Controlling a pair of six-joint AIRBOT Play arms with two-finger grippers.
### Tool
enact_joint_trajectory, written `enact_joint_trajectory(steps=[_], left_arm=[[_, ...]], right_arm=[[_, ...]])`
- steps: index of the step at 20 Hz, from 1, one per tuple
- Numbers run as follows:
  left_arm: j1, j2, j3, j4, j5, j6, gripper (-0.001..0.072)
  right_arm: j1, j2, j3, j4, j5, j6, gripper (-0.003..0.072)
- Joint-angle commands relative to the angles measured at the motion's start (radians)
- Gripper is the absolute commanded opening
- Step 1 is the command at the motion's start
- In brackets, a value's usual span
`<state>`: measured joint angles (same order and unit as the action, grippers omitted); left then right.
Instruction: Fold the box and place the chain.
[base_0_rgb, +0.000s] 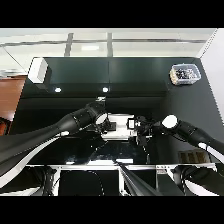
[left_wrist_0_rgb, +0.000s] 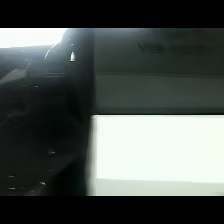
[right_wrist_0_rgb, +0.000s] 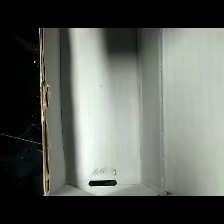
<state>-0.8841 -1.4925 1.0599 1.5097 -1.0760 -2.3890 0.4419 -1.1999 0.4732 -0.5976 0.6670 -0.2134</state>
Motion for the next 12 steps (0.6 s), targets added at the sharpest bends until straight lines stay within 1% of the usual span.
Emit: enact_joint_trajectory(steps=[1,3,4,5,6,7,8,9,10,12], left_arm=[[-0.002,0.000,0.002,-0.008,-0.018,0.002,0.0374],[-0.002,0.000,0.003,0.009,-0.052,0.003,0.0368],[-0.002,0.000,0.003,0.025,-0.069,0.003,0.0333],[-0.002,0.000,0.003,0.029,-0.085,0.003,0.0229],[-0.003,0.000,0.003,0.028,-0.082,0.003,0.0148],[-0.005,0.000,0.003,0.026,-0.071,0.003,0.0073],[-0.009,0.000,0.003,0.027,-0.059,0.003,0.0023],[-0.011,0.000,0.003,0.026,-0.049,0.003,0.0023],[-0.014,0.000,0.003,0.025,-0.047,0.002,0.0023],[-0.013,0.000,0.003,0.025,-0.048,0.002,0.0023]], right_arm=[[0.001,-0.001,0.000,0.002,0.000,0.000,0.0178],[0.001,0.000,0.000,0.002,0.000,0.000,0.0178],[0.001,0.000,0.000,0.002,0.000,0.000,0.0177],[0.001,0.000,0.000,0.002,0.000,0.000,0.0178],[0.001,-0.001,0.000,0.002,0.000,0.000,0.0177],[0.001,0.000,0.000,0.002,0.000,0.000,0.0178],[0.001,-0.001,0.000,0.002,0.001,0.000,0.0178],[0.001,0.000,0.000,0.002,0.001,0.000,0.0179],[0.001,0.000,0.000,0.002,0.001,0.000,0.0210],[0.001,0.001,0.000,0.000,0.000,0.000,0.0675]])
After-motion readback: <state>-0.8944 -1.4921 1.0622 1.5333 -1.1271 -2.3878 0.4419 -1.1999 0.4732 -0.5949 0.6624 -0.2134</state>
